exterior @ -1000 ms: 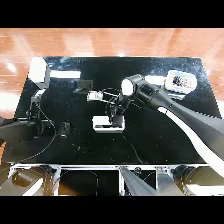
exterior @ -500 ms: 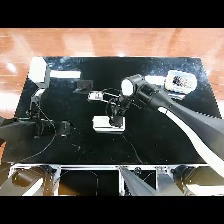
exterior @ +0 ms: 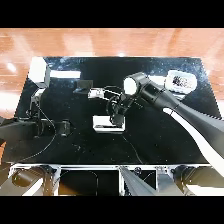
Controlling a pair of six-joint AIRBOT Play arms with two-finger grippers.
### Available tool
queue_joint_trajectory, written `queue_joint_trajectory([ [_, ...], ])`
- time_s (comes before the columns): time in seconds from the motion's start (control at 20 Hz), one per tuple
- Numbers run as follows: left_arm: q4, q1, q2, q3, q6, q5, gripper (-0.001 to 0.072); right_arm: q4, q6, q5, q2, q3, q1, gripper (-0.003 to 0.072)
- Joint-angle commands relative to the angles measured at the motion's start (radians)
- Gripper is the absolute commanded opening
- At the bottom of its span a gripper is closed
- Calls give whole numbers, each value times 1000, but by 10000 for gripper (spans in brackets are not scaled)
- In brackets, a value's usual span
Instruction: Fold the box and place the chain.
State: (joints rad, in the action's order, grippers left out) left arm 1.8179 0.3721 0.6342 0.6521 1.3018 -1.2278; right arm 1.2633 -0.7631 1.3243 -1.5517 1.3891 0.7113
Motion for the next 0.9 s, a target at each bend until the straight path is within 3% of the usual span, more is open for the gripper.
queue_joint_trajectory([
  [0.0, 0, 0, 0, 0, 0, 1, 632, 5, -4, -8, 10, 0, 1, 486],
  [0.5, 1, 0, 0, -22, 0, 1, 631, 6, -31, -8, 8, -40, 1, 477],
  [0.6, 2, 0, 0, -39, 0, 1, 631, 5, -30, -8, 8, -40, 1, 367],
  [0.85, 2, 0, 0, -50, 0, 4, 631, 5, -30, -4, 8, -42, 2, 364],
])
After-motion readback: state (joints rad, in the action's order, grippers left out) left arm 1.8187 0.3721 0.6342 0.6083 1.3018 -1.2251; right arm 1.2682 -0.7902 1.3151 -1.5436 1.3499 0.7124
